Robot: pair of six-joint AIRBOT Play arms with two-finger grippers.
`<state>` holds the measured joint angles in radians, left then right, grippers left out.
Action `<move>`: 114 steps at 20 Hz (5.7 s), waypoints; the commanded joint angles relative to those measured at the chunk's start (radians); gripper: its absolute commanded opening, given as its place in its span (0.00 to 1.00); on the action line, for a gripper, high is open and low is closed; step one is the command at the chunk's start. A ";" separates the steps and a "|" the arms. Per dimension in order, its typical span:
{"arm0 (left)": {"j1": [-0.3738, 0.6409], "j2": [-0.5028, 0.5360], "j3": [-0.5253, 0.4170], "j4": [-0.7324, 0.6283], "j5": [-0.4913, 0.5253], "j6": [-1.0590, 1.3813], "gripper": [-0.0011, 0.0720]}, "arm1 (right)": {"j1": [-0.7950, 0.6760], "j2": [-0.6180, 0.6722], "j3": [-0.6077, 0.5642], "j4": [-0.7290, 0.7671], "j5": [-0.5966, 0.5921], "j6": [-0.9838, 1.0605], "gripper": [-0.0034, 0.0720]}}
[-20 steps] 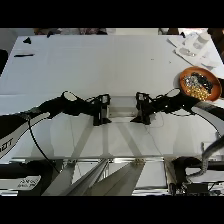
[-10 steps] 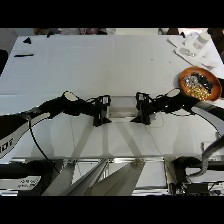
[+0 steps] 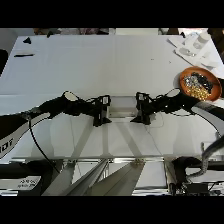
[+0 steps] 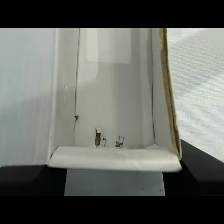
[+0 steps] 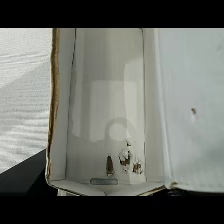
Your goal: Fold the box and place the chain.
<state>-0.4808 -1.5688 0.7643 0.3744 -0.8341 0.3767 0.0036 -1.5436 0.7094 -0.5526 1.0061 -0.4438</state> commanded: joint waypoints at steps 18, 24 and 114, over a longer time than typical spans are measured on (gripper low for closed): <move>-0.001 -0.001 0.001 0.001 0.000 0.000 0.41 | 0.000 0.138 0.001 -0.271 -0.031 0.234 0.96; -0.001 -0.001 0.001 0.001 0.000 0.000 0.41 | 0.000 0.232 0.001 -0.439 0.033 0.412 0.68; -0.001 -0.001 0.001 0.000 0.000 0.000 0.41 | -0.224 0.739 -0.021 -0.688 0.035 1.356 0.05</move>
<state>-0.4816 -1.5700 0.7647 0.3748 -0.8349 0.3763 -0.1108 -0.7994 0.7124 -1.2007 1.0389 0.7059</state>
